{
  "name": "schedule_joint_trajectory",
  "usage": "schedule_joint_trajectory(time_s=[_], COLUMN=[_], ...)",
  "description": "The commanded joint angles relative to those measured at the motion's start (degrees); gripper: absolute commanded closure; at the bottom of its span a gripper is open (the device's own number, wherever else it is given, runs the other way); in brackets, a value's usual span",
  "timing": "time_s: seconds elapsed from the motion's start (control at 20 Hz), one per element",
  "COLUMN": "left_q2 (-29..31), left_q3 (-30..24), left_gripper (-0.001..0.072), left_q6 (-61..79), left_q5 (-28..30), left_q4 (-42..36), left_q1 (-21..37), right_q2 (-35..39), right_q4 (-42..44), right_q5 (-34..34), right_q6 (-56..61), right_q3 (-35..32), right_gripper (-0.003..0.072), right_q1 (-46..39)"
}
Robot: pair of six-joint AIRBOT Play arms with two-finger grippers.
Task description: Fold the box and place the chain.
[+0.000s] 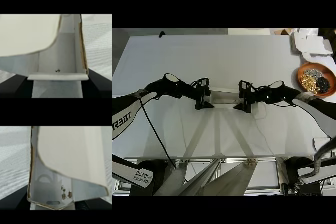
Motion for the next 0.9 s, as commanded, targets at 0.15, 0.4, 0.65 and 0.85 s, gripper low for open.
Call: schedule_joint_trajectory(time_s=[0.15, 0.4, 0.65, 0.85], left_q2=[0.0, 0.0, 0.0, 0.0], left_q3=[0.04, 0.04, 0.04, 0.04], left_gripper=[0.0433, 0.0433, 0.0433, 0.0433], left_q6=[0.0, 0.0, 0.0, 0.0], left_q5=[0.02, 0.04, 0.02, 0.02], left_q4=[0.02, 0.02, 0.02, 0.02], left_q1=[0.0, 0.0, 0.0, 0.0], right_q2=[0.0, 1.03, 5.4, 9.62], right_q4=[0.24, -3.85, -10.93, -17.35], right_q5=[-0.17, 0.15, 0.33, 0.44], right_q6=[0.0, -0.15, 4.76, 11.5], right_q3=[0.02, 0.02, 0.04, 0.04], right_gripper=[0.0202, 0.0136, 0.0074, 0.0061], right_q1=[0.04, 0.04, -0.07, -0.09])
